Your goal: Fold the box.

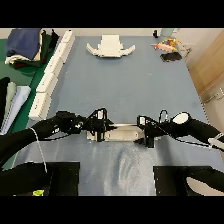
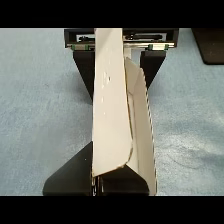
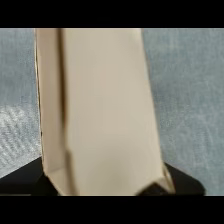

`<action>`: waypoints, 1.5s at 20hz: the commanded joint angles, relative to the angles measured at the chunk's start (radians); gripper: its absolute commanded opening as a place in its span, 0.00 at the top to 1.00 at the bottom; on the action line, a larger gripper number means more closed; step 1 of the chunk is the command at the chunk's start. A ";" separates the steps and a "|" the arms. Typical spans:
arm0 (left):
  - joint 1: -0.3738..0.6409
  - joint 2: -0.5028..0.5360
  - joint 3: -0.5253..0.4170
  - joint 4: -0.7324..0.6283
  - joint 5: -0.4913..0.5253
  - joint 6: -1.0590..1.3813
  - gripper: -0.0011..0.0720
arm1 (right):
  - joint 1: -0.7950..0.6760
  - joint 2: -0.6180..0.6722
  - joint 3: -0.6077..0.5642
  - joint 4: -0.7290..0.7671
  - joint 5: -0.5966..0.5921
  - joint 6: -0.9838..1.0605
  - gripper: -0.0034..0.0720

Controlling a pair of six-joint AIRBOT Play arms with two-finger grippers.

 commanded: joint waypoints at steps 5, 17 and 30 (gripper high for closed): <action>0.001 0.001 0.000 0.001 0.000 0.000 0.97 | 0.001 0.031 0.001 0.028 -0.002 0.000 0.19; 0.001 0.001 0.000 0.001 0.000 0.000 0.97 | 0.001 0.013 -0.003 0.021 -0.005 -0.001 0.29; 0.001 0.001 0.000 0.001 0.000 0.000 0.97 | 0.001 0.013 -0.001 0.021 -0.013 -0.008 0.27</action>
